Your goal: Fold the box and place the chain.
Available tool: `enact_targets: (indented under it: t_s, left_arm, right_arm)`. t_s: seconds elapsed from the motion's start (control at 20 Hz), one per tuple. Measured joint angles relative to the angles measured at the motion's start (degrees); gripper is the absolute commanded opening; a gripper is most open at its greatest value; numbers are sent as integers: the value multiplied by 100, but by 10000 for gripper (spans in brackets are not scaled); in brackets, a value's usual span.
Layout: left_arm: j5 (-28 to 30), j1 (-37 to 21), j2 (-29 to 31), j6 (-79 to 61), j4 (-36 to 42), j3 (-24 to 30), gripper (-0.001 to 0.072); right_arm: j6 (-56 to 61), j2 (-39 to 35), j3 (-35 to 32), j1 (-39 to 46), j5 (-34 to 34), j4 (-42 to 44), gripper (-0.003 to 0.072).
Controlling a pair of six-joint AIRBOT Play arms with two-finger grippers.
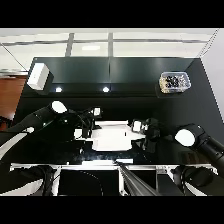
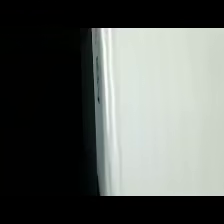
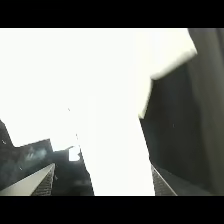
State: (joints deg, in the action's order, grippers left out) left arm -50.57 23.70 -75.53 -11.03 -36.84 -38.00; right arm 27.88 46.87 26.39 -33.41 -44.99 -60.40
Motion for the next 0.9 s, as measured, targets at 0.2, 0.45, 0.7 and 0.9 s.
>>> enact_targets:
  t_s: [0.2, 0.45, 0.7, 0.9]
  left_arm:
    - [48, 0, 0, -7, -26, 0, 30]
    - [92, 0, 0, -17, -39, 0, 30]
    - [96, 0, 0, -15, -39, 0, 29]
    - [101, 0, 0, -15, -39, 0, 30]
  right_arm:
    - [-240, 146, -118, -258, -17, 105, 713]
    - [-898, 435, -278, -577, 107, 603, 713]
    - [-1578, 813, -313, -717, 538, 1270, 713]
    - [-1829, 1036, -317, -743, 754, 1672, 713]
